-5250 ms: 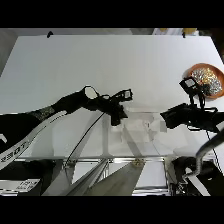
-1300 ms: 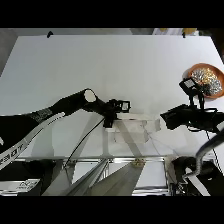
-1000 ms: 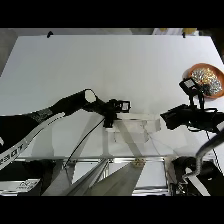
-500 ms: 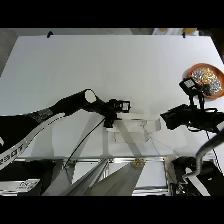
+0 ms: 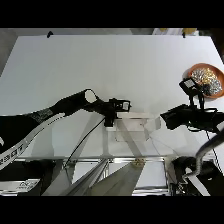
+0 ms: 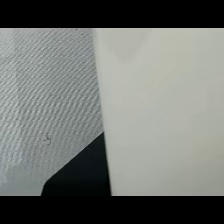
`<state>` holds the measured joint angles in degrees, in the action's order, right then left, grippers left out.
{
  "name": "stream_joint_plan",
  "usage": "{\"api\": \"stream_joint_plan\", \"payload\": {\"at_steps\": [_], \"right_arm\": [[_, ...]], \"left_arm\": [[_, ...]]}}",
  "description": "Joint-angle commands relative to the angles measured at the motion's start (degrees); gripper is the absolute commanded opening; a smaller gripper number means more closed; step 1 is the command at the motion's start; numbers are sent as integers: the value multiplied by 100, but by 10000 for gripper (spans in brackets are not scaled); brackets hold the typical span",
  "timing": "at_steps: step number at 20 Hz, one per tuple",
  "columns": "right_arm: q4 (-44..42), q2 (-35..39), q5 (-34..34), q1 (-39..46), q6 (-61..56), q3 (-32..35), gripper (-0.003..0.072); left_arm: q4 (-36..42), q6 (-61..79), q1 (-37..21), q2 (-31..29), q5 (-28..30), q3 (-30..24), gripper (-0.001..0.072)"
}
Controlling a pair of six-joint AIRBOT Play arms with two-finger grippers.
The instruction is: Fold the box and place the chain.
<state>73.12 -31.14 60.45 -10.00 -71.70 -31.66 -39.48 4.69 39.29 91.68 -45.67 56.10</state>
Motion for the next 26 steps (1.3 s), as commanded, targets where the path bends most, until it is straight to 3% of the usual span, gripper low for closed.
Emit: {"api": "stream_joint_plan", "payload": {"at_steps": [1, 18, 22, 25, 26], "right_arm": [[-2, 4, 0, 0, 0, -7, 404], [-216, 4, -2, 0, 697, -7, 401], [-1104, 4, 90, 0, 1613, -7, 275], [-1488, 4, 249, 0, 2201, -7, 243], [-1547, 4, 323, 0, 2352, -7, 154]], "left_arm": [[-4, -2, 2, 4, 0, 4, 11], [0, -2, 2, 2, -2, 4, 11], [0, -2, 2, 2, -2, 4, 11], [0, -2, 2, 2, -2, 4, 11], [0, -2, 2, 2, -2, 4, 11]]}}
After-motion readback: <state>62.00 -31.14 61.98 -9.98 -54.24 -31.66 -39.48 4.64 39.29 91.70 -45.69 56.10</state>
